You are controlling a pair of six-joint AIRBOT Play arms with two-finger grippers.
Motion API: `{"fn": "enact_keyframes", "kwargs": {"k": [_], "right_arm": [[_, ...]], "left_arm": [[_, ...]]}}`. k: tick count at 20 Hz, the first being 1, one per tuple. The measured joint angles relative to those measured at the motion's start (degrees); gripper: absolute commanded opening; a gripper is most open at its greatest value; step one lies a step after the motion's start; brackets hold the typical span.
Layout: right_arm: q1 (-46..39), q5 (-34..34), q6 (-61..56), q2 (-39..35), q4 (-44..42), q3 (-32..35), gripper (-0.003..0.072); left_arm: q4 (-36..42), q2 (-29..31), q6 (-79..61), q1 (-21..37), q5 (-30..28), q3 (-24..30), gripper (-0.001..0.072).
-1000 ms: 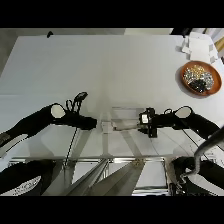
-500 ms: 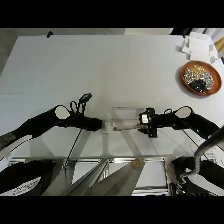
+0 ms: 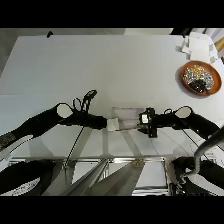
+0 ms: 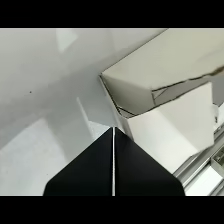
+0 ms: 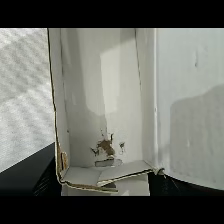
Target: Fold the box and place the chain.
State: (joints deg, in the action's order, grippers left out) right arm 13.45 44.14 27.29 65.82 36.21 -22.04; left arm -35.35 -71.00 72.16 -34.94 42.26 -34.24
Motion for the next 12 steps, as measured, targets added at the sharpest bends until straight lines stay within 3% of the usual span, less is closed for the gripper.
{"fn": "enact_keyframes", "kwargs": {"k": [6,8,12], "right_arm": [[0.0,0.0,0.0,0.0,0.0,0.0,0.0319],[0.0,0.0,0.0,0.0,0.0,0.0,0.0319],[0.0,0.0,0.0,0.0,0.0,0.0,0.0319]], "left_arm": [[0.2,1.6,-0.1,-0.5,0.7,-0.6,0.0054],[0.2,2.4,-0.1,-0.6,0.7,-0.7,0.0161],[0.2,3.0,-0.1,-1.2,0.7,-0.7,0.0154]]}}
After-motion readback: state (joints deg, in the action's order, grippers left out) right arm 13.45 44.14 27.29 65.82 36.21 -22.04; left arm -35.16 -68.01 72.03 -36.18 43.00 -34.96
